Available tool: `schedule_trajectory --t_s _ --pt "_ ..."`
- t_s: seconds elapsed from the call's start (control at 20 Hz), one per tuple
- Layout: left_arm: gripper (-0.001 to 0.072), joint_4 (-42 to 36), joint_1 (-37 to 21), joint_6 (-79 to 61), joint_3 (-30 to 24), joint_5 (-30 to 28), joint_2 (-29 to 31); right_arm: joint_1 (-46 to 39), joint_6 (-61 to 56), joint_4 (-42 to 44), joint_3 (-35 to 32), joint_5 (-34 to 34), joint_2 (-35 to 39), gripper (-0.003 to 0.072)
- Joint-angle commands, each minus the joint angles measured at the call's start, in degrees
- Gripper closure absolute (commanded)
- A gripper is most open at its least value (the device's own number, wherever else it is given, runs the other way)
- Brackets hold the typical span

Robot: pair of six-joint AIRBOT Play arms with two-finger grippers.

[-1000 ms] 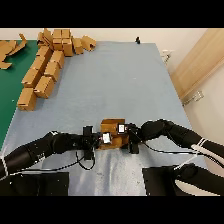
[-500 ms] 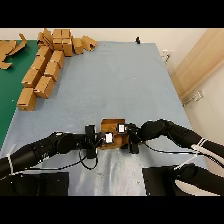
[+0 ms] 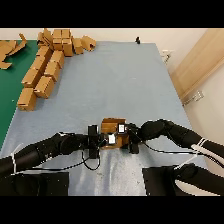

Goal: Fold the box.

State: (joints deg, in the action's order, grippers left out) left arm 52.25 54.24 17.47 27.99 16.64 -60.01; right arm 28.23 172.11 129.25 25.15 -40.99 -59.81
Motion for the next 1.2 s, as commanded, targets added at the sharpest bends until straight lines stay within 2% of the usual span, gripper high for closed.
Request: schedule_trajectory --t_s 0.0,0.05,0.55,0.6,0.65,0.7,0.9,1.15 --pt "0.0252 0.0 0.1 0.1 0.0 0.0 -0.1 0.0 0.0 0.0 0.0 0.0 0.0 0.0195" --pt "0.0138 0.0 0.1 0.2 0.0 -0.2 0.0 0.0 0.0 0.0 0.0 0.0 0.0 0.0195" --pt "0.0145 -1.2 0.0 0.1 0.0 -0.3 0.0 0.0 0.0 0.0 0.0 0.0 0.0 0.0195" --pt "0.0177 -1.2 -0.1 0.1 0.0 -1.1 0.0 0.0 0.0 0.0 0.0 0.0 0.0 0.0195" --pt "0.0486 -1.2 0.0 0.1 0.0 -1.4 0.2 0.0 0.0 0.0 0.0 0.0 0.0 0.0194" --pt "0.0690 -0.4 0.0 0.0 0.2 -1.0 0.7 0.0 0.0 0.0 0.0 0.0 0.0 0.0195" --pt "0.0697 -0.4 0.0 2.6 0.2 0.9 4.6 0.0 0.0 0.0 0.0 0.0 0.0 0.0195" --pt "0.0697 0.6 0.0 7.7 0.2 0.1 14.6 0.0 0.0 0.0 0.0 0.0 -0.1 0.0195"
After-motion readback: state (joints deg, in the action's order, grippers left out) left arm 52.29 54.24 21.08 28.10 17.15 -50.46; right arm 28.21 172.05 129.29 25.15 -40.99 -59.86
